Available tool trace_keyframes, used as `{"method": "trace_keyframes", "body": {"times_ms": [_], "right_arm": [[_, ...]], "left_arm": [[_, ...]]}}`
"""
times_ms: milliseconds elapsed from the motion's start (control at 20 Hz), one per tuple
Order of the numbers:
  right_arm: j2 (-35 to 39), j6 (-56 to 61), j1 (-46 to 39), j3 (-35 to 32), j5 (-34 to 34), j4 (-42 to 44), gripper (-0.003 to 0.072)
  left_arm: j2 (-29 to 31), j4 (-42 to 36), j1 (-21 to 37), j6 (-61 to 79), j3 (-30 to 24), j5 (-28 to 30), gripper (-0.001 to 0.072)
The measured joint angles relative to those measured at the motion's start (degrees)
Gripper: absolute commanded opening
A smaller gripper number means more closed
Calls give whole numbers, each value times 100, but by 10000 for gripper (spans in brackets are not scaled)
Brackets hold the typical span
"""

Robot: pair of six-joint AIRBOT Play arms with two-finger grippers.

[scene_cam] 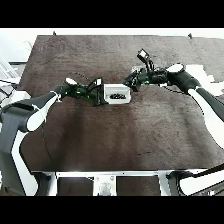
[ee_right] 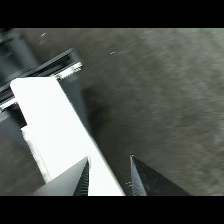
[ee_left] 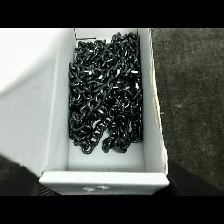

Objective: Fold the box and place the chain.

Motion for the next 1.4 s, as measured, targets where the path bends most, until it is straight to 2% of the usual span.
{"method": "trace_keyframes", "body": {"times_ms": [250, 500, 1400], "right_arm": [[-22, 138, 131, 28, 437, -326, 296], [-24, 151, 295, 28, 592, -667, 296], [-210, -494, 402, 295, 393, -828, 306]], "left_arm": [[0, 0, 0, 0, 0, 0, 543], [0, 0, 0, 0, 0, 0, 544], [0, 0, 0, 0, 0, 2, 543]]}}
